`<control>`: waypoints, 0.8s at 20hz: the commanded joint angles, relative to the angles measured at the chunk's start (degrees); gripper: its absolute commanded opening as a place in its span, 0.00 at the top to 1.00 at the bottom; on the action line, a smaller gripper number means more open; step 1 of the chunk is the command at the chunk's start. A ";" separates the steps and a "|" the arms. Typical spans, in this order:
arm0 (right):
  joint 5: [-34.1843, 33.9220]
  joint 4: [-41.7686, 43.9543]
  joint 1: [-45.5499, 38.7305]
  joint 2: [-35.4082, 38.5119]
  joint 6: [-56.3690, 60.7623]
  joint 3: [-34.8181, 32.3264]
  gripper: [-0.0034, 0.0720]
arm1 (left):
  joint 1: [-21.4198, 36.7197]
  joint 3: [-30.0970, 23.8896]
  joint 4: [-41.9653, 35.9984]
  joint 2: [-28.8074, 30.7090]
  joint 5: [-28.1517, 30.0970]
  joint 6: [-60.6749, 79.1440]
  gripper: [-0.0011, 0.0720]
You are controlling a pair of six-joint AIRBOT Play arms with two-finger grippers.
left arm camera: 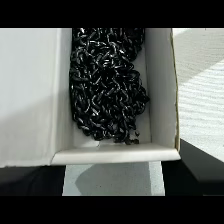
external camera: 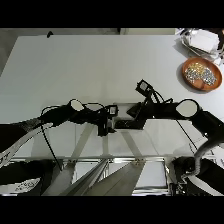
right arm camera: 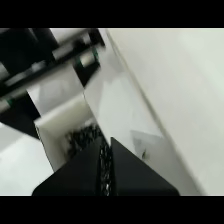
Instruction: Fold the box and place the chain.
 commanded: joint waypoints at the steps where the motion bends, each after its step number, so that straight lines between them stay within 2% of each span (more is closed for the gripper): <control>1: -0.28 -4.48 0.04 0.61 3.58 7.82 0.89 | 0.02 0.07 0.00 0.02 0.02 0.00 0.61; 3: -5.57 -8.63 0.04 0.26 4.96 11.19 0.90 | 0.02 0.07 0.00 0.02 0.02 0.02 0.61; 5: -5.51 -12.07 -1.42 -2.54 6.14 13.94 0.90 | 0.02 0.07 0.00 0.02 0.00 0.02 0.61; 9: 5.70 -10.82 -5.55 -12.44 5.51 16.65 0.90 | 0.02 0.07 0.00 0.02 0.00 0.02 0.61; 11: 10.84 -10.99 -5.03 -14.60 3.65 16.63 0.86 | 0.02 0.07 0.00 0.02 0.00 0.00 0.61; 12: 12.59 -11.30 -4.70 -14.91 3.17 16.65 0.74 | 0.02 0.07 0.00 0.02 0.00 0.02 0.61; 13: 13.77 -11.74 -4.66 -14.91 3.02 16.65 0.67 | 0.02 0.07 0.00 0.02 0.02 0.02 0.61; 16: 18.95 -13.75 -4.66 -14.91 2.03 16.63 0.64 | 0.02 0.07 0.00 0.02 0.00 0.00 0.61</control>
